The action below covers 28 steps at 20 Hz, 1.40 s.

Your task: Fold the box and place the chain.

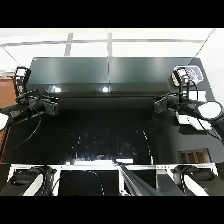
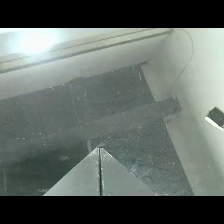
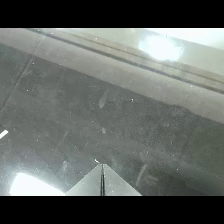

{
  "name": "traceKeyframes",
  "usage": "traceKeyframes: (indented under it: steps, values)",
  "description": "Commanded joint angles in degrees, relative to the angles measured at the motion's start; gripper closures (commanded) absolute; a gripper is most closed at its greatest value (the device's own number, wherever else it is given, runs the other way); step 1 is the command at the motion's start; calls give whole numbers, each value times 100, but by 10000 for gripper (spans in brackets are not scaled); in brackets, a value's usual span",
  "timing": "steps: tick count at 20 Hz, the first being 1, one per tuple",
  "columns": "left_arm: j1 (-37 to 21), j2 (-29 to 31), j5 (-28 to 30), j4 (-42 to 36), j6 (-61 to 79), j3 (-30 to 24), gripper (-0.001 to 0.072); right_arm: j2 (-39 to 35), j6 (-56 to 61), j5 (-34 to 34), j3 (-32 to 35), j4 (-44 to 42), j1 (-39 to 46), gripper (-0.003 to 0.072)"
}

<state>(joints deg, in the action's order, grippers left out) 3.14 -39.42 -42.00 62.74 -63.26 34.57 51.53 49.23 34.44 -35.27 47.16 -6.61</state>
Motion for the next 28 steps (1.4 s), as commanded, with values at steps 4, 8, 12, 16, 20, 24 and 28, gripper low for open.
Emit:
traceKeyframes:
  steps: [4,8,12,16,20,24,28]
  values:
    - [4,4,0,0,2,-2,683,4,0,2,0,0,-4,671]
    - [4,4,0,0,2,-2,683,4,2,2,-2,0,-4,671]
    - [4,-2,72,0,15,-4,683,4,2,2,0,0,-4,671]
    - [4,-46,599,-302,-15,-2,683,4,4,2,-2,-114,-4,671]
    - [4,-48,988,-494,-15,-2,683,4,9,-286,-2,-516,-4,671]
    - [4,-48,1178,-610,-17,-2,683,7,424,-695,-28,-404,238,-18]
    - [4,-59,977,-649,-37,-2,512,192,2695,-662,-669,2297,2184,-16]
